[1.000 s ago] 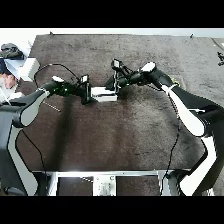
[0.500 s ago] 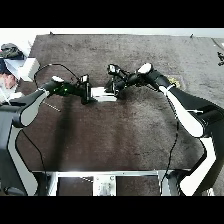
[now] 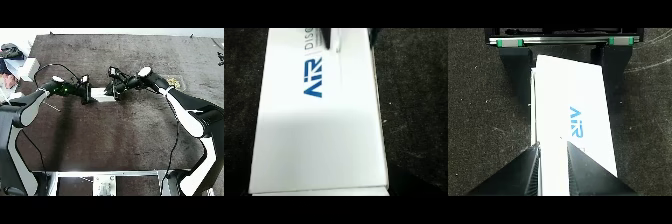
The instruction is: Fold the box and place the chain.
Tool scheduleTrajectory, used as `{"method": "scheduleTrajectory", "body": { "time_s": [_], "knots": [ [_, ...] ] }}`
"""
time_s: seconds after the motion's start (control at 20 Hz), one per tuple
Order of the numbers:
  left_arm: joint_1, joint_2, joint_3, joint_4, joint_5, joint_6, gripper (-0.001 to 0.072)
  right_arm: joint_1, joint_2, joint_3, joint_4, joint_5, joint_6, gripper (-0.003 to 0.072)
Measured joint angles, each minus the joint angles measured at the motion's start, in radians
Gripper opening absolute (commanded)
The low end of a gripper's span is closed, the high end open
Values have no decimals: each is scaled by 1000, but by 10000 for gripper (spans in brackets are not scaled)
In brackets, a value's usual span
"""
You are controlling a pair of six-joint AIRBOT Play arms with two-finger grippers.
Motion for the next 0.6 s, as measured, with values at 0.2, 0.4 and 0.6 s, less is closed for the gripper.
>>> {"method": "scheduleTrajectory", "body": {
  "time_s": [0.2, 0.4, 0.6],
  "knots": [
    [0, 0, 0, 0, 0, -2, 405, -5, -4, -6, -3, -2, 1, 219],
    [-1, 0, 0, -1, 0, -2, 405, -18, -7, -8, -4, 18, 6, 315],
    [-1, 0, 0, -1, 0, -1, 405, -34, -7, -9, 10, 56, 8, 315]
  ]
}}
